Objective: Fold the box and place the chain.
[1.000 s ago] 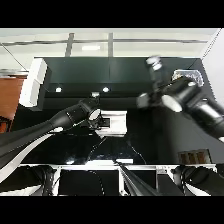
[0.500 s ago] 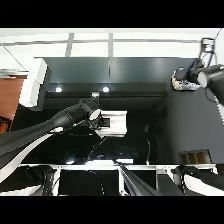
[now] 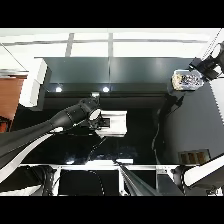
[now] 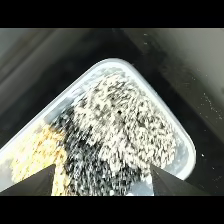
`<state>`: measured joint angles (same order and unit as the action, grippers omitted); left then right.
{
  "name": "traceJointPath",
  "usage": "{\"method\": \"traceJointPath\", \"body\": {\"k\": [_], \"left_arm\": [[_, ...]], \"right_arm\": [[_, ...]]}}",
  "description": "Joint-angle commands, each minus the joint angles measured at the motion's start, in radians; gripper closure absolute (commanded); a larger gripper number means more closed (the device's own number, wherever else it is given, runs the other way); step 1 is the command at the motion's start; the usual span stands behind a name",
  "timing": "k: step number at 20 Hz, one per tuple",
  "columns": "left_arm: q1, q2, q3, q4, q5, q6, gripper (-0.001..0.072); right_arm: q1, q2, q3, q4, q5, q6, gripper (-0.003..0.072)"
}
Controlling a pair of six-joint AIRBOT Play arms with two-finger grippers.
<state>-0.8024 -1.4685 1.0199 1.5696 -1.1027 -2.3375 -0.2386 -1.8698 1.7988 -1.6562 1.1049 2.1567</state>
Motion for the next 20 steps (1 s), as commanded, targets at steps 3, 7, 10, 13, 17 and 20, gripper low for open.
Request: {"method": "traceJointPath", "body": {"k": [3, 7, 10, 13, 17, 20], "left_arm": [[0.001, -0.001, 0.000, 0.000, 0.001, 0.000, 0.0675], [0.001, -0.001, 0.000, 0.000, 0.001, 0.000, 0.0675], [0.001, -0.001, 0.000, 0.000, 0.001, 0.000, 0.0675], [0.001, -0.001, 0.000, 0.000, 0.000, 0.000, 0.0675], [0.000, -0.001, 0.000, 0.000, 0.000, 0.000, 0.0676], [0.001, -0.001, 0.000, 0.000, 0.000, 0.000, 0.0675]], "right_arm": [[-0.035, -0.123, 0.084, 0.004, 0.047, 0.078, 0.0031], [-0.043, -0.151, 0.085, 0.004, 0.012, 0.077, 0.0032], [-0.044, -0.161, 0.085, 0.031, -0.027, 0.076, 0.0160], [-0.044, -0.140, 0.085, 0.078, -0.037, -0.002, 0.0669], [-0.048, -0.046, 0.085, 0.078, 0.006, -0.095, 0.0669], [-0.048, 0.068, 0.085, 0.078, 0.029, -0.190, 0.0669]]}}
